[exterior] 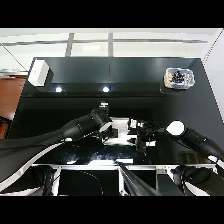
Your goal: Fold the box and place the chain.
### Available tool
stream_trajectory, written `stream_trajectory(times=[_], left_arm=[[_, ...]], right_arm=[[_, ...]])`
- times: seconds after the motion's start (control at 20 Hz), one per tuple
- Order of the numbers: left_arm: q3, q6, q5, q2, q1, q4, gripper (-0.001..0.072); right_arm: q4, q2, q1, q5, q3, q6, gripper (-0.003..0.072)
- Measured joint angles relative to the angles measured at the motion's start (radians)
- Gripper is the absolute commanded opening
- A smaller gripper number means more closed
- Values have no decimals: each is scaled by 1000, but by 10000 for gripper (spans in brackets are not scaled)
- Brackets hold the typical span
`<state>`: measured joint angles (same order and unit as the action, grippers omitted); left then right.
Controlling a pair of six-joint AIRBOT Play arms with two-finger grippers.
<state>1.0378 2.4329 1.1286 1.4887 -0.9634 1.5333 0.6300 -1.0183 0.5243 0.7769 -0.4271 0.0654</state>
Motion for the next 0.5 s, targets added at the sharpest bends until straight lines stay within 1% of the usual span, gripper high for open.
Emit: stream_trajectory(times=[0.05, 0.1, 0.15, 0.2, 0.25, 0.3, 0.4, 0.5], left_arm=[[0, 1, -1, 0, 0, -1, 26], [0, 1, -2, 0, 0, -2, 26], [0, 1, -2, 0, 0, -2, 26], [0, 1, -2, 0, 0, -2, 26], [0, 1, -2, 0, 0, -2, 26], [0, 0, -2, 0, 0, -1, 26], [0, 0, -3, 0, 0, 0, 26], [0, 0, -3, 0, 0, 3, 26]], right_arm=[[6, 0, 0, -2, 0, 3, 432], [13, 0, 0, -3, 0, 6, 253], [23, 0, 0, -6, 0, 10, 182], [29, 0, 0, -10, 0, 17, 180], [29, 0, 0, -12, 0, 20, 72], [35, 2, -3, -11, -3, 31, 45], [62, 16, -26, 13, -21, 84, 45], [130, 48, -72, 41, -39, 177, 45]])
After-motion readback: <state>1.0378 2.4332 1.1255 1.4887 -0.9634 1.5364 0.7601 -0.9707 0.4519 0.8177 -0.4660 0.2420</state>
